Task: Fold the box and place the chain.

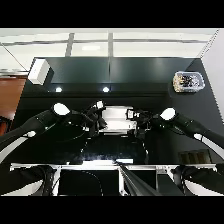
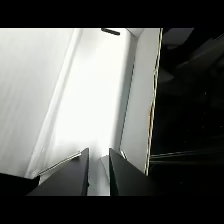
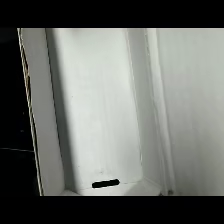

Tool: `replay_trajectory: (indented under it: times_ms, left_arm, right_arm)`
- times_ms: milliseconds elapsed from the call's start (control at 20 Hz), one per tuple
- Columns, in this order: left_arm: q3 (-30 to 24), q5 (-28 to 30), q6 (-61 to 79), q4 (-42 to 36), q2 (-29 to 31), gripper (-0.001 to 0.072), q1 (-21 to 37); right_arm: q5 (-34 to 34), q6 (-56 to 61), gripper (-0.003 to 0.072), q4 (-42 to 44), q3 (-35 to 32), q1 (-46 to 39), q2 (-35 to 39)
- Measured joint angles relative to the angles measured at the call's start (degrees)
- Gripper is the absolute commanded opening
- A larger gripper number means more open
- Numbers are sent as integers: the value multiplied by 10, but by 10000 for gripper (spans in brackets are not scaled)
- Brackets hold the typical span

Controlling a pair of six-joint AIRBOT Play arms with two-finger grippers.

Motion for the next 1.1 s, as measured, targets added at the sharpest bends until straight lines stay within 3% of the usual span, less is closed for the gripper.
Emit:
replay_trajectory:
  times_ms: [50, 100, 200, 300, 350, 450, 500, 750, 950, 1100]
  left_arm:
    - [0, -2, 0, -4, -3, 332, 0]
    - [0, -2, 0, -6, -5, 377, 0]
    - [0, 0, 0, -8, -8, 330, 0]
    - [0, -2, 0, -9, -10, 330, 0]
    - [0, -2, -3, -7, -10, 170, 0]
    - [0, -5, -15, 9, -7, 51, 0]
    - [0, -5, -31, 23, -3, 28, 0]
    - [3, -24, -213, 151, 62, 28, 40]
    - [-13, -57, -407, 219, 122, 29, 150]
    - [-40, -95, -514, 233, 134, 28, 236]
  right_arm:
    - [0, 0, 131, 0, 0, 0, 0]
    - [0, 0, 131, 0, 0, 0, 0]
    - [1, 0, 131, 0, 0, 0, 0]
    - [1, 0, 132, 0, 0, 0, 0]
    - [1, 0, 131, 0, 0, 0, 0]
    - [1, 1, 131, 0, 0, 0, 0]
    - [0, 1, 132, 1, 0, 0, 0]
    - [0, 1, 131, 2, 0, 0, 0]
    - [0, 1, 131, 2, 0, 0, 0]
    - [0, 1, 131, 2, 0, 0, 0]
